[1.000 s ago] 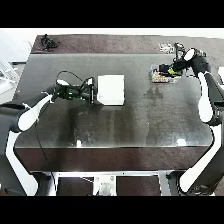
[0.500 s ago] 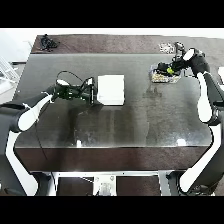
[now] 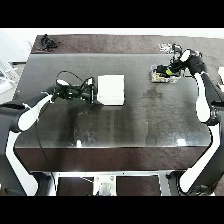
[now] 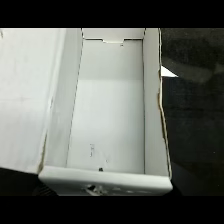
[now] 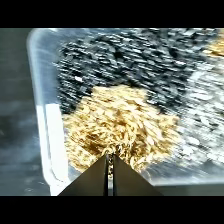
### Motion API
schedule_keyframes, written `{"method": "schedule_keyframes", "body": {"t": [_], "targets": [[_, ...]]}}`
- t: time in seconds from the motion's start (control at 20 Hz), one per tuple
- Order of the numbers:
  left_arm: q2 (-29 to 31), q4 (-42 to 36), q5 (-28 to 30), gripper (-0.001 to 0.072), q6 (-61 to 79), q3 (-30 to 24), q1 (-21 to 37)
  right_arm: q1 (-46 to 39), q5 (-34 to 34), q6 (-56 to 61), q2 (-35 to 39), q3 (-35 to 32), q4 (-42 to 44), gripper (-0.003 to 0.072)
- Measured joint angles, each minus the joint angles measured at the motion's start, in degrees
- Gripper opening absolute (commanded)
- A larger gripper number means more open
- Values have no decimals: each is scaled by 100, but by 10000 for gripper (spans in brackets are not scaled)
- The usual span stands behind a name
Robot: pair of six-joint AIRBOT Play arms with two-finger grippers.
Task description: Fold the box and place the chain.
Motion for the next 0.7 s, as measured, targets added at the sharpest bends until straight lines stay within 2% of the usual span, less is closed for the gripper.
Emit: {"method": "schedule_keyframes", "body": {"t": [0.4,0.7], "targets": [[0,0,2,541,-2,0,0,31,76,33,691,2,-374,5],[0,0,2,541,0,0,0,267,127,17,2197,2,-444,4]]}}
